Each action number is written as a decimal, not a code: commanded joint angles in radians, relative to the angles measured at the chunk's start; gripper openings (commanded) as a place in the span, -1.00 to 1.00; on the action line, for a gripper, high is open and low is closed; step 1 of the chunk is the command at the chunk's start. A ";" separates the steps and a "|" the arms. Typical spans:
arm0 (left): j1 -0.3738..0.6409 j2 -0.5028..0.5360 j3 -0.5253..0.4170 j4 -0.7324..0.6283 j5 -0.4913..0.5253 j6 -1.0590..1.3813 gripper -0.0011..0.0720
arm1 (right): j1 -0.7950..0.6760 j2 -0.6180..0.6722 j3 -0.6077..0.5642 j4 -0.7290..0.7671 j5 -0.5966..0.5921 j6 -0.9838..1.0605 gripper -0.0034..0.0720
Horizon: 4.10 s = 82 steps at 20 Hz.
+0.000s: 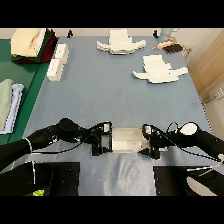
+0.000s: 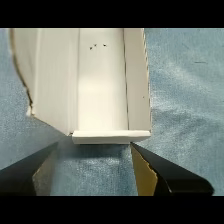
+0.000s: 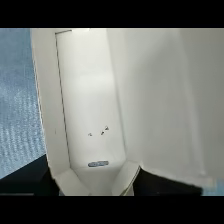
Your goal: Fold the box.
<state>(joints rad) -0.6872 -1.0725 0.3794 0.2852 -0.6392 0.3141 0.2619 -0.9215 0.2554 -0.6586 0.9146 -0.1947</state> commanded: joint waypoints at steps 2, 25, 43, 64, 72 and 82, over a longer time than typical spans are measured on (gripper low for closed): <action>-0.017 -0.005 0.001 -0.006 0.002 0.007 1.00 | 0.000 0.000 0.001 0.004 0.000 0.003 0.44; -0.178 -0.008 0.004 0.046 0.162 -0.145 1.00 | 0.000 0.000 0.001 0.004 0.000 0.003 0.44; -0.217 -0.012 0.005 0.079 0.229 -0.199 0.64 | 0.000 0.000 0.001 0.004 0.000 0.003 0.44; -0.217 -0.012 0.005 0.079 0.229 -0.199 0.64 | 0.000 0.000 0.002 0.014 -0.012 0.084 1.00; -0.217 -0.012 0.005 0.079 0.229 -0.199 0.64 | -0.001 0.020 0.003 -0.019 -0.015 0.109 1.00; -0.217 -0.012 0.005 0.079 0.229 -0.199 0.64 | -0.001 0.297 0.003 -0.243 0.074 0.481 1.00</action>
<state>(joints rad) -0.9043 -1.0840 0.3836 0.3641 -0.4095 0.1154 0.2607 -0.7078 0.2573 -0.8391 0.9417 0.1379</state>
